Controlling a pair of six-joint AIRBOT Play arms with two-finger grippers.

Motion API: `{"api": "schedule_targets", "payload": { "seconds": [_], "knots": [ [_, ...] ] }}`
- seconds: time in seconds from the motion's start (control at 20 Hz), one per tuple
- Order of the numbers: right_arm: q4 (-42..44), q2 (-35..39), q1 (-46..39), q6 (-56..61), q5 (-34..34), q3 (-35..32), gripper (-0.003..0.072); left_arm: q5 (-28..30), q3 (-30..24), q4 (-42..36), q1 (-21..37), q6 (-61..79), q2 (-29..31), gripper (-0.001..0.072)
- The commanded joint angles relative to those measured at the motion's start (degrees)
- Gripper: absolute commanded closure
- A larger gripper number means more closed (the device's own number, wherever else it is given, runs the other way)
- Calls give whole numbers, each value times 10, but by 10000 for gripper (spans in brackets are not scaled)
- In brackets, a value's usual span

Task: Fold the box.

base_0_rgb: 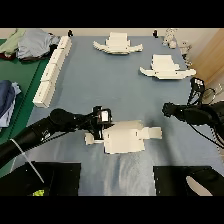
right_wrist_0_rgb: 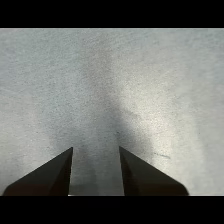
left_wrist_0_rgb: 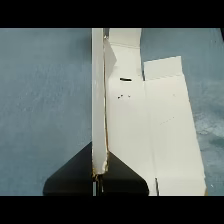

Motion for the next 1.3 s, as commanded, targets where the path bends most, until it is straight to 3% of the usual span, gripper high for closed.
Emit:
{"api": "schedule_targets", "payload": {
  "seconds": [0.0,0.15,0.55,0.9,1.05,1.25],
  "knots": [
    [0,0,0,0,1,0,241,53,-39,-24,-43,29,15,702],
    [1,0,0,0,1,0,241,84,-67,-37,-73,35,13,702],
    [5,0,0,0,1,0,241,81,-71,-49,-72,31,13,699],
    [6,0,0,0,1,0,241,-12,-71,-47,-72,-4,13,698],
    [6,0,0,0,1,0,241,44,-65,-47,-72,22,19,699],
    [10,0,0,0,1,0,241,144,-60,-47,-73,101,71,703]
  ]
}}
